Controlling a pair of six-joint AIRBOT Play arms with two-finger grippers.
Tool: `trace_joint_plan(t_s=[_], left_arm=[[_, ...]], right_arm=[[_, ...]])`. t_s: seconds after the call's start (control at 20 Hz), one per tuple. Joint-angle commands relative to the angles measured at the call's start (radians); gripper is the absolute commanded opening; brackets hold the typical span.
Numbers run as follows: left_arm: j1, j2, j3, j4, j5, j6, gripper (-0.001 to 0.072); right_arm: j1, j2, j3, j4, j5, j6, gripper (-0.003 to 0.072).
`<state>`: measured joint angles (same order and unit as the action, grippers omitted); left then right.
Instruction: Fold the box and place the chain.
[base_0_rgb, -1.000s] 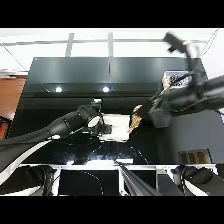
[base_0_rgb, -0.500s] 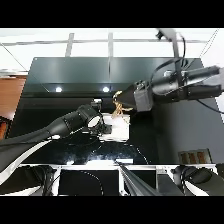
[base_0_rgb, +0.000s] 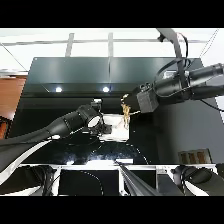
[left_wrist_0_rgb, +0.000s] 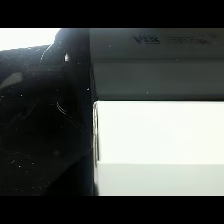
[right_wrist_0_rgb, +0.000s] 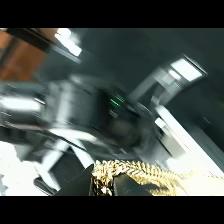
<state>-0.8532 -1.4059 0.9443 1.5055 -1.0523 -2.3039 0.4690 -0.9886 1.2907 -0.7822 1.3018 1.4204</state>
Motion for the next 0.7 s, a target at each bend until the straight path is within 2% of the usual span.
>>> trace_joint_plan(t_s=[0.0, 0.25, 0.5, 0.65], left_arm=[[0.000, 0.000, 0.000, 0.000, 0.000, 0.000, 0.0030], [0.000, 0.000, 0.000, 0.000, 0.000, 0.000, 0.0030], [0.000, 0.000, 0.000, 0.000, 0.001, 0.000, 0.0030], [0.000, 0.000, 0.000, 0.000, 0.000, 0.000, 0.0030]], right_arm=[[0.022, -0.001, 0.001, -0.216, 0.051, 0.092, 0.0007], [0.067, -0.001, -0.020, -0.169, 0.108, 0.095, 0.0007], [0.156, -0.021, -0.131, -0.108, -0.101, 0.095, 0.0008], [0.156, -0.055, -0.162, -0.175, -0.111, 0.098, 0.0008]])
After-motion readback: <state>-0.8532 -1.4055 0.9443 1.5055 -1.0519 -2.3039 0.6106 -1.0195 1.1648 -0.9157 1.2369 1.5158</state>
